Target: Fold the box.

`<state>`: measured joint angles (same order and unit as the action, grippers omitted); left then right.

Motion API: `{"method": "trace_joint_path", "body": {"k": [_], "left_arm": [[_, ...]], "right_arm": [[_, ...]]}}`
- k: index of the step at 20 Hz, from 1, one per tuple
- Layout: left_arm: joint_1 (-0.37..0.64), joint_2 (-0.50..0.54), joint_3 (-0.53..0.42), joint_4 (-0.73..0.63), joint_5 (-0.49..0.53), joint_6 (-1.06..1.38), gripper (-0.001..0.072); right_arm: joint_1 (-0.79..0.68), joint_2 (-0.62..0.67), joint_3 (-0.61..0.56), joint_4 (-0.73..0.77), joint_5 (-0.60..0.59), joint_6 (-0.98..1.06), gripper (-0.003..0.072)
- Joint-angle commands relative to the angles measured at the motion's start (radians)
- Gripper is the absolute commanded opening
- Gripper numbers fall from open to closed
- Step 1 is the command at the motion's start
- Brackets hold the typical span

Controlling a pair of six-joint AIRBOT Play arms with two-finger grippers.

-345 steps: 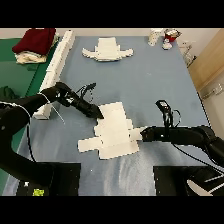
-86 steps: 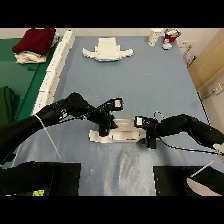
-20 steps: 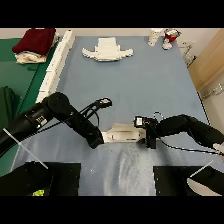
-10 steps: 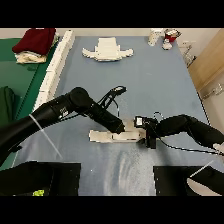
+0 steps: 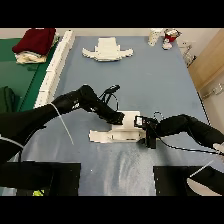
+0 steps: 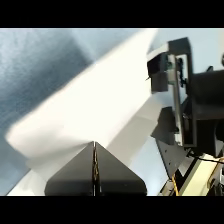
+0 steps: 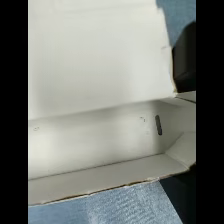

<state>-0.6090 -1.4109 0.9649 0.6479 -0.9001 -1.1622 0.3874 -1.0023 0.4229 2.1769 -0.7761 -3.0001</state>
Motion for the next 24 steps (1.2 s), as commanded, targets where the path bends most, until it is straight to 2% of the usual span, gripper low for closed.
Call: {"method": "trace_joint_path", "body": {"k": [1, 4, 8, 12, 18, 21, 24], "left_arm": [[0.006, -0.064, 0.028, 0.002, 0.010, -0.026, 0.0011], [0.006, -0.069, 0.039, 0.003, 0.029, -0.041, 0.0011], [0.048, -0.088, 0.040, 0.002, -0.013, -0.068, 0.0011], [0.094, -0.026, 0.053, 0.016, -0.070, 0.016, 0.0009], [0.069, 0.268, 0.031, 0.298, -0.095, 0.029, 0.0006], [-0.042, 0.463, -0.064, 0.407, -0.070, 0.093, 0.0006], [-0.182, 0.616, -0.194, 0.460, 0.021, 0.202, 0.0011]], "right_arm": [[0.001, 0.000, 0.000, 0.000, 0.000, -0.002, 0.0549], [0.001, 0.000, 0.000, 0.000, 0.000, -0.002, 0.0549], [0.001, 0.000, 0.000, 0.000, 0.000, -0.002, 0.0549], [0.001, 0.000, 0.000, 0.000, 0.000, -0.002, 0.0550], [0.001, 0.000, 0.000, 0.000, 0.000, -0.002, 0.0549], [0.001, 0.000, 0.000, 0.000, 0.000, -0.002, 0.0549], [0.001, 0.000, 0.000, 0.000, 0.000, -0.002, 0.0550]]}}
